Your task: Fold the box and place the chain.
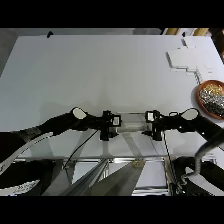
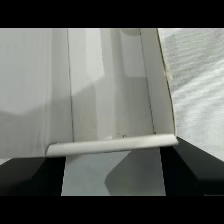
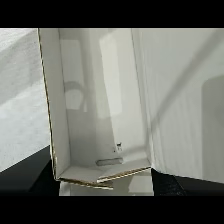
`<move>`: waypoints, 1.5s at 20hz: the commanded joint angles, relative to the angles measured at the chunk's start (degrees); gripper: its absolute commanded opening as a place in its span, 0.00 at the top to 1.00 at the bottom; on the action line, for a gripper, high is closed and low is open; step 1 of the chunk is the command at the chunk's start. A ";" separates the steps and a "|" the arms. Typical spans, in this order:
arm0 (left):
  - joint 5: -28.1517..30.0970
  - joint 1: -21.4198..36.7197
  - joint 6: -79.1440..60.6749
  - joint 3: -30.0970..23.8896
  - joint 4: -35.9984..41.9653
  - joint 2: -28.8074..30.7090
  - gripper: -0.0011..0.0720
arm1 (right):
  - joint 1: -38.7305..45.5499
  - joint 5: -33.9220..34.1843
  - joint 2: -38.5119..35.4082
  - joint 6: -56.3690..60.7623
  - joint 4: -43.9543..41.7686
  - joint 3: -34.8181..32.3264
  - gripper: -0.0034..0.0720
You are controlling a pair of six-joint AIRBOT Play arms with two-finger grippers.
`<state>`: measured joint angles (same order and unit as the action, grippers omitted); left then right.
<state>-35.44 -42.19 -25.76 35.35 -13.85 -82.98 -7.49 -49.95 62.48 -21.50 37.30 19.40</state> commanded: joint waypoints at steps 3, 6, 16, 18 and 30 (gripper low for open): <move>-1.95 1.22 0.17 0.00 0.68 0.02 0.17 | -0.02 -0.04 -0.04 0.00 0.00 -0.02 0.51; -5.14 2.95 0.24 -0.11 1.20 0.04 0.03 | 0.00 -0.04 -0.04 0.00 -0.02 -0.02 0.51; -0.72 1.57 -0.02 -1.05 3.41 0.07 0.03 | -0.02 -0.04 -0.02 0.00 -0.02 -0.02 0.51; 0.22 0.79 -0.61 -1.05 4.07 0.07 0.03 | 0.00 -0.04 -0.02 0.00 -0.02 -0.02 0.51; 0.33 0.24 -1.53 -1.05 5.51 -0.11 0.13 | 0.00 -0.04 -0.04 0.00 0.00 -0.02 0.51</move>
